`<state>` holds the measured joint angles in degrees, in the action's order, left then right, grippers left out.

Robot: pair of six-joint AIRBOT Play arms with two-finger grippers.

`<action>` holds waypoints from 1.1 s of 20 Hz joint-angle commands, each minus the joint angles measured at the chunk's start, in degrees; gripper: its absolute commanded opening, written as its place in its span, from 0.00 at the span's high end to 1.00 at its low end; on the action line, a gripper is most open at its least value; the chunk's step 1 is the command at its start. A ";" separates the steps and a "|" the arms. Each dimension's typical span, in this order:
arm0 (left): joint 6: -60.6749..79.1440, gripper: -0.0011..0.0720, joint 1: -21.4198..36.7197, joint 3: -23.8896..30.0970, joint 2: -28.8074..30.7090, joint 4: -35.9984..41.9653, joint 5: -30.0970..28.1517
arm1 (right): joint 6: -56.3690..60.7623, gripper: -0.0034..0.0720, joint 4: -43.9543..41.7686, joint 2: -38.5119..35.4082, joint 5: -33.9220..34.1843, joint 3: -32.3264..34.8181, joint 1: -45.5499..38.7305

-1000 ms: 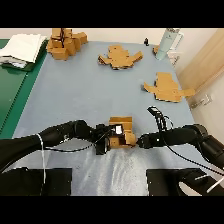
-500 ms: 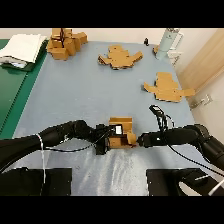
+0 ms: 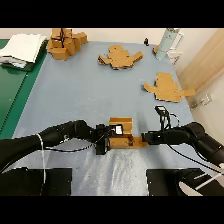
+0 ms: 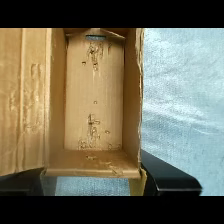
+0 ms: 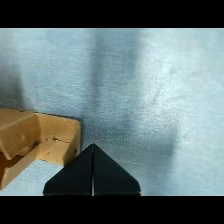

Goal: Fold the box.

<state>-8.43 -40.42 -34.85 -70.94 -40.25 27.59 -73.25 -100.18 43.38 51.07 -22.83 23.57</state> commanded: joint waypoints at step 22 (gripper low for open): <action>0.04 0.28 0.07 -0.04 0.04 -0.02 0.00 | -12.79 0.53 -22.12 0.48 0.46 -2.34 0.13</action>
<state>-8.40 -40.40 -34.85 -70.94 -40.27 27.59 -85.14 -118.91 44.42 51.53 -23.83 23.73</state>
